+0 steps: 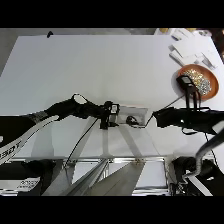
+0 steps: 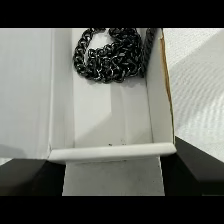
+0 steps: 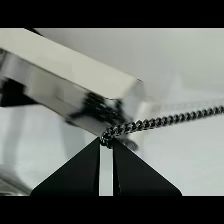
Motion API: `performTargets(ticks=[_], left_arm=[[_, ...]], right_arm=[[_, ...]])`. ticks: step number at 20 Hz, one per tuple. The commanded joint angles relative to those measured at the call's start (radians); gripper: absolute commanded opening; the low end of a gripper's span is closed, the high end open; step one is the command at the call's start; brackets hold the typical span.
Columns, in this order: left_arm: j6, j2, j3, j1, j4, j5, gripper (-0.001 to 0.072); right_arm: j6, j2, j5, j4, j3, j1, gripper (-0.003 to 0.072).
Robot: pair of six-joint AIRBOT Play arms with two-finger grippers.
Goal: Fold the box and place the chain.
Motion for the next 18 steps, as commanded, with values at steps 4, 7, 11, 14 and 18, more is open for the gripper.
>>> performTargets(ticks=[4, 7, 11, 14, 18], left_arm=[[0.0, 0.0, 0.0, 0.0, 0.0, -0.003, 0.0149], [0.0, 0.0, 0.0, 0.0, 0.0, -0.003, 0.0149], [0.0, 0.0, 0.0, 0.0, 0.0, -0.003, 0.0149], [0.0, 0.0, 0.0, 0.0, 0.0, -0.003, 0.0149], [0.0, 0.0, 0.0, 0.0, 0.0, -0.003, 0.0149]], right_arm=[[-0.059, 0.135, -0.085, 0.252, 0.001, 0.0, 0.0019], [-0.107, 0.135, -0.16, 0.336, 0.001, 0.0, 0.0019], [-0.115, 0.126, -0.2, 0.344, 0.001, 0.0, 0.0019], [-0.115, 0.121, -0.256, 0.37, 0.001, 0.0, 0.0019], [-0.123, 0.121, -0.296, 0.418, 0.001, 0.0, 0.0019]])
